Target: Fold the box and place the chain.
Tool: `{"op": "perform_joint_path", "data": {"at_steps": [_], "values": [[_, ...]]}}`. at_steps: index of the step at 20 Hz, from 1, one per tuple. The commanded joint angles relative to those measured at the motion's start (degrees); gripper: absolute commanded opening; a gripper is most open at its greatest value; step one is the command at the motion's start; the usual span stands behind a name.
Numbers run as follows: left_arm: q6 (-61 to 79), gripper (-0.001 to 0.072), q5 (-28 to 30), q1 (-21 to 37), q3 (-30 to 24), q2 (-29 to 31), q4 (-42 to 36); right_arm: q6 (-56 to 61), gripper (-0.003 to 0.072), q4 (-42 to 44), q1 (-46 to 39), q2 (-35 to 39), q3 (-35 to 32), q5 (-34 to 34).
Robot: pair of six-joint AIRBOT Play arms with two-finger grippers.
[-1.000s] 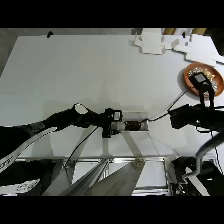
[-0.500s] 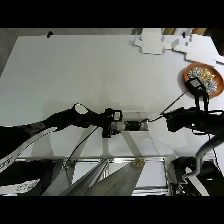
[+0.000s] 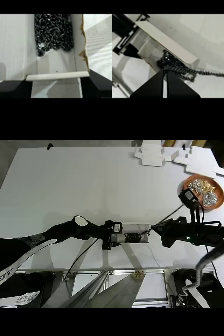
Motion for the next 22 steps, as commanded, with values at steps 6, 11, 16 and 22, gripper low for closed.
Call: {"op": "perform_joint_path", "data": {"at_steps": [6,11,16,22], "values": [[0.0,0.0271,0.0,0.0,0.0,0.0,0.0,-10.9,0.0024,5.9,6.8,-4.7,0.0,-0.6],[0.0,0.0271,0.0,0.0,0.0,0.0,0.0,-12.6,0.0023,6.8,11.7,-10.0,0.0,-4.0],[0.0,0.0271,0.0,0.0,0.0,0.0,0.0,-13.8,0.0024,8.1,16.7,-12.7,0.0,-7.4],[0.0,0.0271,0.0,0.0,0.0,0.0,0.0,-15.3,0.0024,12.7,18.5,-12.7,0.0,-12.4]]}}
